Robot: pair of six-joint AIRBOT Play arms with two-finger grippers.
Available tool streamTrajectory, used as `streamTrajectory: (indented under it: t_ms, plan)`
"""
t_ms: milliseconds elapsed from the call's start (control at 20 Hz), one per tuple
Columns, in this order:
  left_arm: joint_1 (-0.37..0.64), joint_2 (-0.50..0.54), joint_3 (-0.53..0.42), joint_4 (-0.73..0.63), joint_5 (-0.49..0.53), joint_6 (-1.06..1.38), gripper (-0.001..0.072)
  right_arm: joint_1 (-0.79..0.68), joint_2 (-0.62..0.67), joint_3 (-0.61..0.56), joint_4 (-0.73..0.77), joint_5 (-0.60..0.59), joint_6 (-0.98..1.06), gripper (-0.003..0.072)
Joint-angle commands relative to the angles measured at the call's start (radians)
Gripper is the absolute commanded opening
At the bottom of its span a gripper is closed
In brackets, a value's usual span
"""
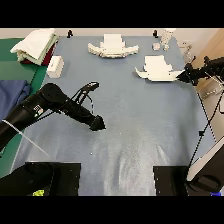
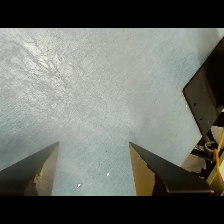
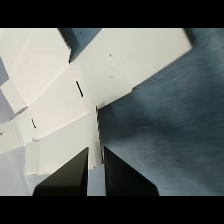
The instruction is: Fold the box.
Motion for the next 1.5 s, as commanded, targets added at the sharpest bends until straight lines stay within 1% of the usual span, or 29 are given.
streamTrajectory:
  t_ms: [0, 50, 200, 350, 450, 500, 550, 650, 700, 800, 900, 950, 1050, 1100, 1150, 1250, 1300, 1400, 1450]
  plan:
    - [0.000, 0.000, 0.000, 0.000, 0.000, 0.000, 0.0686, 0.023, 0.000, 0.001, 0.009, -0.002, -0.047, 0.0052]
    - [0.000, 0.000, 0.000, 0.000, 0.000, 0.000, 0.0686, 0.031, 0.000, 0.001, 0.010, -0.002, -0.053, 0.0002]
    - [0.000, 0.000, 0.000, 0.000, 0.000, 0.000, 0.0686, 0.050, 0.003, 0.001, 0.023, -0.032, -0.055, -0.0001]
    - [0.000, 0.000, 0.000, 0.000, 0.000, 0.000, 0.0686, 0.074, 0.028, -0.006, 0.026, -0.113, -0.069, -0.0003]
    - [0.000, 0.000, 0.000, 0.000, 0.000, 0.000, 0.0686, 0.096, 0.084, -0.068, 0.030, -0.138, -0.067, -0.0004]
    - [0.000, 0.000, 0.000, 0.000, 0.000, 0.000, 0.0686, 0.113, 0.126, -0.121, 0.030, -0.145, -0.069, -0.0004]
    - [0.000, 0.000, 0.000, 0.000, 0.000, 0.000, 0.0686, 0.131, 0.175, -0.185, 0.030, -0.149, -0.078, -0.0004]
    - [0.000, 0.000, 0.000, 0.000, 0.000, 0.000, 0.0686, 0.179, 0.303, -0.370, 0.028, -0.139, -0.096, -0.0004]
    - [0.000, 0.000, 0.000, 0.000, 0.000, 0.000, 0.0686, 0.208, 0.385, -0.491, 0.027, -0.109, -0.103, -0.0004]
    - [0.000, 0.000, 0.000, 0.000, 0.000, 0.000, 0.0686, 0.266, 0.561, -0.749, 0.027, -0.011, -0.112, -0.0003]
    - [0.000, 0.000, 0.000, 0.000, 0.000, 0.000, 0.0686, 0.326, 0.753, -1.005, 0.029, 0.080, -0.112, -0.0004]
    - [0.000, 0.000, 0.000, 0.000, 0.000, 0.000, 0.0686, 0.354, 0.851, -1.127, 0.029, 0.106, -0.110, -0.0003]
    - [0.000, 0.000, 0.000, 0.000, 0.000, 0.000, 0.0686, 0.406, 1.023, -1.332, 0.029, 0.141, -0.085, -0.0004]
    - [0.000, 0.000, 0.000, 0.000, 0.000, 0.000, 0.0686, 0.426, 1.099, -1.418, 0.029, 0.159, -0.058, -0.0003]
    - [0.000, 0.000, 0.000, 0.000, 0.000, 0.000, 0.0686, 0.441, 1.173, -1.498, 0.029, 0.173, -0.027, -0.0003]
    - [0.000, 0.000, 0.000, 0.000, 0.000, 0.000, 0.0686, 0.463, 1.276, -1.606, 0.029, 0.187, 0.006, -0.0003]
    - [0.000, 0.000, 0.000, 0.000, 0.000, 0.000, 0.0686, 0.470, 1.311, -1.642, 0.029, 0.189, 0.006, -0.0002]
    - [0.000, 0.000, 0.000, 0.000, 0.002, 0.001, 0.0686, 0.481, 1.342, -1.664, 0.014, 0.190, 0.005, 0.0013]
    - [0.000, 0.000, 0.000, 0.000, 0.000, 0.001, 0.0686, 0.481, 1.345, -1.660, 0.008, 0.191, 0.000, 0.0155]
